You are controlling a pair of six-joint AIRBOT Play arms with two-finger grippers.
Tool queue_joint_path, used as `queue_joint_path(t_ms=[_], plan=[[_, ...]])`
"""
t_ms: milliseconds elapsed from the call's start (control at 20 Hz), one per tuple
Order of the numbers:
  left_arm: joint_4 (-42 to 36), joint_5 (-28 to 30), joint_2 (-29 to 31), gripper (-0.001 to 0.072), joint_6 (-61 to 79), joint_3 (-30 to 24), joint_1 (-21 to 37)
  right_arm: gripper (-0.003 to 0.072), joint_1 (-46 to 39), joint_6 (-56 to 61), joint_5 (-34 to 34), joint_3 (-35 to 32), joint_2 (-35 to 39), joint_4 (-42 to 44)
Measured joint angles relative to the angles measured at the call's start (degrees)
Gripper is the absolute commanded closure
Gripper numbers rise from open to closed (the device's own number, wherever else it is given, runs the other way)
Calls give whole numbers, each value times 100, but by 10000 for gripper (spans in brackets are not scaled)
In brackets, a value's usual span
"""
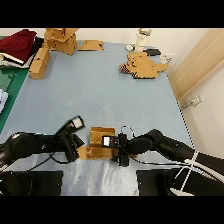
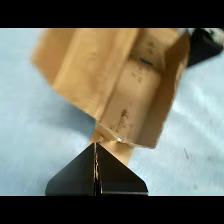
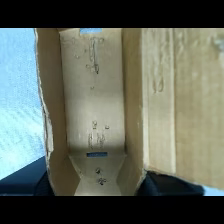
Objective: Fold the box.
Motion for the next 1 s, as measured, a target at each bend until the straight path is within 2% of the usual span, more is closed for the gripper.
queue_joint_path(t_ms=[100, 200, 350, 450, 600, 850, 1000], plan=[[890, -208, 505, 695, -1781, 0, 192, 88, -2, 0, 0, 0, 0, 2], [1692, -734, 789, 695, -3292, 0, 546, 87, -2, 0, -2, 0, 0, 2], [2186, -1582, 872, 695, -4282, -37, 1209, 87, -2, 0, -2, 2, 0, 0], [1904, -1884, 706, 696, -4291, -72, 1558, 87, -2, 0, -2, 0, 0, 0], [1182, -2031, 133, 696, -3912, -127, 1816, 87, 0, 0, 0, 0, 0, 0], [-39, -1974, -754, 697, -3200, -153, 1928, 87, -2, -2, 0, 0, 0, -2], [-459, -1899, -1084, 697, -2997, -160, 1827, 88, -2, 0, 0, 0, 0, -17]])
